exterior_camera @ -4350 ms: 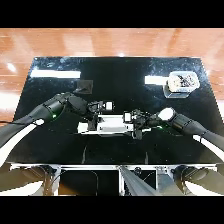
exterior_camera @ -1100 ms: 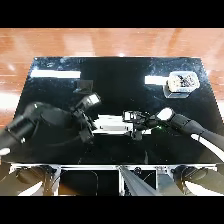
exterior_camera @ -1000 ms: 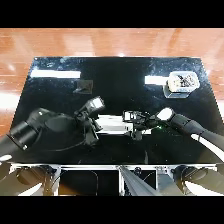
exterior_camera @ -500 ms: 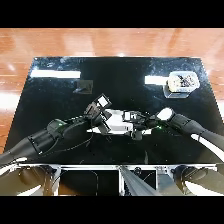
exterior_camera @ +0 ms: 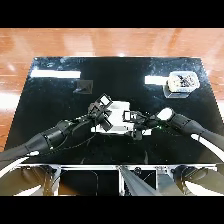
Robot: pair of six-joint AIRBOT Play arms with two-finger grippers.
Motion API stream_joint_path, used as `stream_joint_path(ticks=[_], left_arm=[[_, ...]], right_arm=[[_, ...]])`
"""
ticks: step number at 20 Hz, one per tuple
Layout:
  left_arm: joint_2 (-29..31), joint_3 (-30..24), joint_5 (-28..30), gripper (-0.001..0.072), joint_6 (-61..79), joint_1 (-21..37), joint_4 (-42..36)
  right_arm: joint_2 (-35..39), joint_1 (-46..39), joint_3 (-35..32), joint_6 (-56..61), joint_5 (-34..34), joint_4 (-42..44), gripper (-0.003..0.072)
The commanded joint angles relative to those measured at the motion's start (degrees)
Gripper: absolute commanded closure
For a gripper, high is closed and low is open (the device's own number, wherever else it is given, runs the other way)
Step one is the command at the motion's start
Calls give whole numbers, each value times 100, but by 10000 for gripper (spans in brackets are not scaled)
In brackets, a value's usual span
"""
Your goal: Fold the box and place the chain.
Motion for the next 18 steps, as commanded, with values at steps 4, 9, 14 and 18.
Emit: stream_joint_path(ticks=[4, 9, 14, 18], left_arm=[[-160, -4, 125, 691, -81, -4, -9], [-61, 63, 424, 691, -74, -2, 24], [669, 177, 1075, 692, -74, 122, 455], [1416, 177, 2249, 693, -74, 702, 553]], right_arm=[[-2, 0, 2, 0, 7, 2, 106], [-2, 0, 4, 0, 7, 4, 107], [-2, 0, 2, 0, 7, 4, 106], [-2, 0, 4, 0, 7, 2, 106]])
